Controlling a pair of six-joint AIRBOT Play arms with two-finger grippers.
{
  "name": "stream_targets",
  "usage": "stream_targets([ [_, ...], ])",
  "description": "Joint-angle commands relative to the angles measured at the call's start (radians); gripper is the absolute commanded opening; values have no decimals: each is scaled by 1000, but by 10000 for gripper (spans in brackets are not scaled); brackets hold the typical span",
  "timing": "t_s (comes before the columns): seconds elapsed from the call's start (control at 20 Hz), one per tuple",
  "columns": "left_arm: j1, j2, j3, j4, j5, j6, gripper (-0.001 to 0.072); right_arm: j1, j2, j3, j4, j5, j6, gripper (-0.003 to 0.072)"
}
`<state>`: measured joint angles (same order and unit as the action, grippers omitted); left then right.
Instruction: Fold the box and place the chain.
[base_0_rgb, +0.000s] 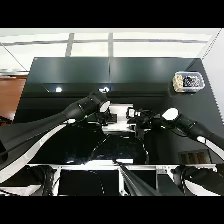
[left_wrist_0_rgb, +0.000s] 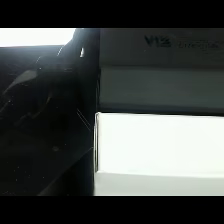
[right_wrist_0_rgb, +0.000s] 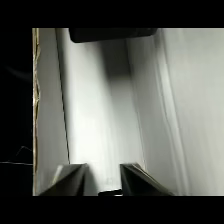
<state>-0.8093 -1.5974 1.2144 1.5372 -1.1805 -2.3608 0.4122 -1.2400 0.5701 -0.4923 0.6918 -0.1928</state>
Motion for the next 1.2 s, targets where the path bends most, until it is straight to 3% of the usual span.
stream_targets([
  [0.0,1,0,1,-2,-2,0,30,3,-3,0,9,-8,15,316],
  [0.05,1,0,1,-2,-2,0,30,3,-3,0,9,-8,16,175],
  [0.1,1,0,1,-2,-2,0,30,3,-3,0,9,-9,22,148],
  [0.15,1,0,1,-2,-2,0,30,3,-3,0,9,-14,33,270],
  [0.25,1,0,1,-2,-2,0,30,0,-2,0,1,-21,60,130],
  [0.3,1,0,1,-2,-2,0,30,-1,0,0,0,-23,80,132],
  [0.35,1,0,1,-2,-2,0,30,-1,10,2,-17,-24,136,11],
  [0.5,1,0,1,-1,-3,0,30,-58,98,33,-212,14,556,20],
  [0.65,1,0,1,-2,-6,0,30,-259,211,97,-437,159,1065,21],
  [0.75,1,0,1,-2,-6,0,30,-444,230,89,-506,189,1324,21],
  [0.85,1,0,1,-2,-6,0,30,-592,216,33,-480,190,1531,21],
  [0.95,1,0,1,-1,-6,0,30,-645,175,-35,-373,236,1532,20],
  [1.15,1,0,1,-2,-6,0,30,-546,-7,-74,-154,352,1340,21],
])
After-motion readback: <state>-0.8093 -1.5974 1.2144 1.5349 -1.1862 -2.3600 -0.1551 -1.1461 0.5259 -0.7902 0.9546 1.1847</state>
